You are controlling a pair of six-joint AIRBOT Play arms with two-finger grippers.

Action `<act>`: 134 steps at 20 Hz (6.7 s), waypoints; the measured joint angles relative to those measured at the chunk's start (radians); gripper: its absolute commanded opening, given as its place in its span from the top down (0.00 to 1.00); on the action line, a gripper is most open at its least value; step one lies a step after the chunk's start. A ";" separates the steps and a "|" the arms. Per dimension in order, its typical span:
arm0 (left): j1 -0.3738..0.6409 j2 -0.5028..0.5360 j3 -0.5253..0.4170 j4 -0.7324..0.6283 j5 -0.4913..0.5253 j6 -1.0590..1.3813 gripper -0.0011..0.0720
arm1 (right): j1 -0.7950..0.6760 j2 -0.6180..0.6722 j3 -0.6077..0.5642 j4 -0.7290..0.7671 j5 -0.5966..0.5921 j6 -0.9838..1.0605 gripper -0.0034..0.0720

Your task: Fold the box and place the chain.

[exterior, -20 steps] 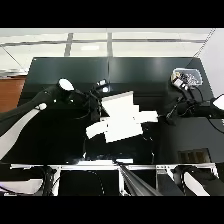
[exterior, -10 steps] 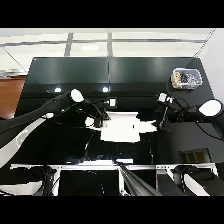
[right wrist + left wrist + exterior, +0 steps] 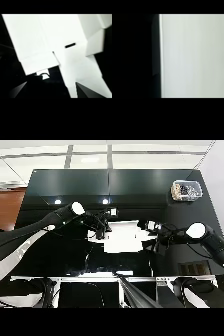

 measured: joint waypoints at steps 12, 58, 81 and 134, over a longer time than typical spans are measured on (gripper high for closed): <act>0.000 -0.001 0.000 0.003 -0.004 -0.003 0.95 | 0.131 -0.087 -0.048 0.186 -0.180 -0.276 0.00; 0.000 -0.001 0.001 0.094 -0.040 0.065 0.94 | 0.045 -0.293 0.059 0.435 -0.120 -0.529 0.06; 0.000 -0.002 0.001 0.093 -0.040 0.064 0.94 | 0.077 -0.313 0.059 0.408 -0.147 -0.505 0.20; 0.002 0.064 0.001 0.100 -0.067 0.039 0.01 | 0.118 -0.340 0.080 0.279 -0.182 -0.388 0.52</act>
